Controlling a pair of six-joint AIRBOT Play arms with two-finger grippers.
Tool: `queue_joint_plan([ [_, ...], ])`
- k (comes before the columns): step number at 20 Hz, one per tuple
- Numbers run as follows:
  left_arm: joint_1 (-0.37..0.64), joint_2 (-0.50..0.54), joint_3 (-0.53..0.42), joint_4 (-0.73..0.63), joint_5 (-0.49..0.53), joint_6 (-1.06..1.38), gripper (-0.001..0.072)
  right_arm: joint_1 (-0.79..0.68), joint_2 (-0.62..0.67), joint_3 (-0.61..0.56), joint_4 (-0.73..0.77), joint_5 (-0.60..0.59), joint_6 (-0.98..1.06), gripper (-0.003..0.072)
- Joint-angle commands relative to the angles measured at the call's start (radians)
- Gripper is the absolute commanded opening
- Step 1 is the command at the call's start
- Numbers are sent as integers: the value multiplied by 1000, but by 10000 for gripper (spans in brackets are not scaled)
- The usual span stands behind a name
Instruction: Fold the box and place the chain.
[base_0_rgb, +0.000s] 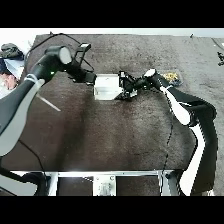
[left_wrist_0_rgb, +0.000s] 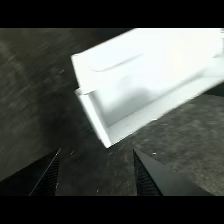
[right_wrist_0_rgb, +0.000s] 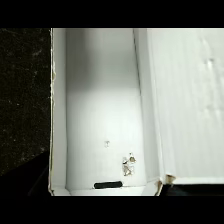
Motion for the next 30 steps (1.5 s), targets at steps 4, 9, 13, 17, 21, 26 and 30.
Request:
queue_joint_plan([
  [4, 85, 78, -221, -314, 242, 456, 492, 1, -1, 0, 0, 0, 0, 407],
  [9, 91, 59, -221, -369, 392, 570, 492, 1, -1, 0, 0, 0, 0, 407],
  [13, 185, -40, -220, -663, 350, 869, 491, 1, -1, 0, 0, 0, 0, 407],
  [17, 283, -251, -46, -862, 39, 1149, 490, 1, -1, 0, 0, 0, 0, 407],
  [21, 297, -414, 80, -858, -174, 1394, 500, 1, -1, 0, 0, 0, 0, 407],
  [26, 277, -460, 74, -686, -216, 1677, 720, 1, -1, 0, 0, 0, 0, 407],
  [30, 253, -468, 67, -698, -227, 1751, 720, 1, -1, 0, 0, 0, 0, 407],
])
